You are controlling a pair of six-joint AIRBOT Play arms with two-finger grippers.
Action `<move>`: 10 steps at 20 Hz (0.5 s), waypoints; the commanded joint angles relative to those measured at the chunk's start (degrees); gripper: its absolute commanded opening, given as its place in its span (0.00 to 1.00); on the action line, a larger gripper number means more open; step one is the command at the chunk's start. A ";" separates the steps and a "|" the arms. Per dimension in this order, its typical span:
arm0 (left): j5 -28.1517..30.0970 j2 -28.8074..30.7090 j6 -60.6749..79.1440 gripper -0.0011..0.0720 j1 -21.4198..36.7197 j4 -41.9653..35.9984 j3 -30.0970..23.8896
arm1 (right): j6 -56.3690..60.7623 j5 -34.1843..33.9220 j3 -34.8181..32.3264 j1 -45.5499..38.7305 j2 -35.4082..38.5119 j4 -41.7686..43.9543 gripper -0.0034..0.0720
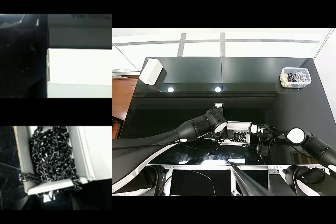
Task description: Fold the box and place the chain.
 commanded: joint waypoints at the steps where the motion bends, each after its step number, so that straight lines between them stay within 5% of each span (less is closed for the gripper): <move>1: 0.00 0.00 0.00 0.06 0.04 0.00 -0.02 | 0.02 -0.50 -0.04 0.09 -1.14 -0.28 0.76; 7: 0.00 0.00 0.00 0.06 0.04 0.00 -0.02 | 0.04 -2.82 -0.04 3.93 -2.19 -0.52 0.76; 9: 0.02 0.00 0.00 0.06 0.04 0.00 -0.02 | 0.17 -2.71 -0.04 3.93 -2.19 -1.64 0.53; 10: 0.02 0.00 0.00 0.06 0.04 0.00 -0.02 | 0.74 -2.73 -0.04 3.93 -2.16 -2.99 0.53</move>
